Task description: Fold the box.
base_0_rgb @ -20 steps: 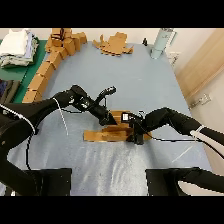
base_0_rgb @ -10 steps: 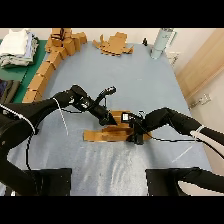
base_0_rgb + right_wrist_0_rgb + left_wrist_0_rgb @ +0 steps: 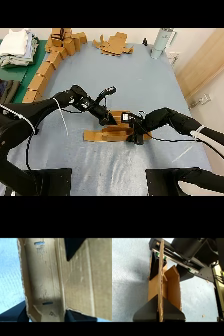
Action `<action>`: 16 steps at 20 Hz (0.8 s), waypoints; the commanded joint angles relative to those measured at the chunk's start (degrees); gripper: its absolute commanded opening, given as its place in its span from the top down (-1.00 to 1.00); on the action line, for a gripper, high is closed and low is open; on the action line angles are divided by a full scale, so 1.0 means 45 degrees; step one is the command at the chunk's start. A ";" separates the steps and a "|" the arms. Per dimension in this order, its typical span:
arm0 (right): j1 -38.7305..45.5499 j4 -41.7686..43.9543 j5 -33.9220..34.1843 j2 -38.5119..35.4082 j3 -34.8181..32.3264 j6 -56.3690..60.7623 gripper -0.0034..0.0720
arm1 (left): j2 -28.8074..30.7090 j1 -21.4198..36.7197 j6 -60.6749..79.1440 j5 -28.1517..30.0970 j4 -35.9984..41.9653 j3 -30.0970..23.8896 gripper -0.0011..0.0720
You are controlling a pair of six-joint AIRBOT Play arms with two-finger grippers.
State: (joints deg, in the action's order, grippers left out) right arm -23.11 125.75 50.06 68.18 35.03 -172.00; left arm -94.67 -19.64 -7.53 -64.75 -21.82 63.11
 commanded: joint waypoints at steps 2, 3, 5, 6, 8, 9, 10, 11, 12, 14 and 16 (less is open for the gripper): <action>0.0005 0.0000 -0.0019 -0.0010 0.0005 0.0000 -0.34 | -0.0005 0.0005 -0.0860 0.0287 0.0126 0.0010 0.93; 0.0005 0.0000 -0.0019 -0.0010 0.0005 0.0000 -0.34 | 0.0005 0.0044 -0.1073 0.0355 0.0121 0.0005 0.93; 0.0005 0.0000 -0.0019 -0.0010 0.0005 0.0000 -0.34 | 0.0005 0.0175 -0.1268 0.0389 0.0126 0.0005 0.93; 0.0005 0.0000 -0.0019 -0.0010 0.0005 0.0000 -0.34 | 0.0005 0.0209 -0.1302 0.0398 0.0126 0.0010 0.89; 0.0005 0.0000 -0.0015 -0.0010 0.0005 0.0000 -0.34 | 0.0005 0.0262 -0.1375 0.0539 0.0185 0.0010 -0.47; 0.0005 0.0000 -0.0019 -0.0010 0.0005 0.0000 -0.34 | 0.0005 0.0287 -0.1554 0.0505 0.0170 0.0010 -0.47; 0.0005 0.0000 -0.0015 -0.0010 0.0005 0.0000 -0.34 | 0.0010 0.0287 -0.1574 0.0476 0.0170 0.0010 -0.47; 0.0005 -0.0005 -0.0019 -0.0010 0.0005 0.0000 -0.34 | 0.0010 0.0325 -0.1579 0.0442 0.0170 0.0010 -0.47; 0.0005 -0.0005 -0.0019 -0.0010 0.0005 0.0000 -0.34 | 0.0039 0.0384 -0.1588 0.0418 0.0131 0.0010 -0.47; 0.0005 -0.0005 -0.0015 -0.0010 0.0005 0.0000 -0.34 | 0.0199 0.0661 -0.2030 0.0335 0.0024 0.0010 -0.48; 0.0005 -0.0005 -0.0015 -0.0010 0.0005 0.0000 -0.34 | 0.0495 0.1112 -0.3021 0.0189 -0.0559 0.0010 -0.48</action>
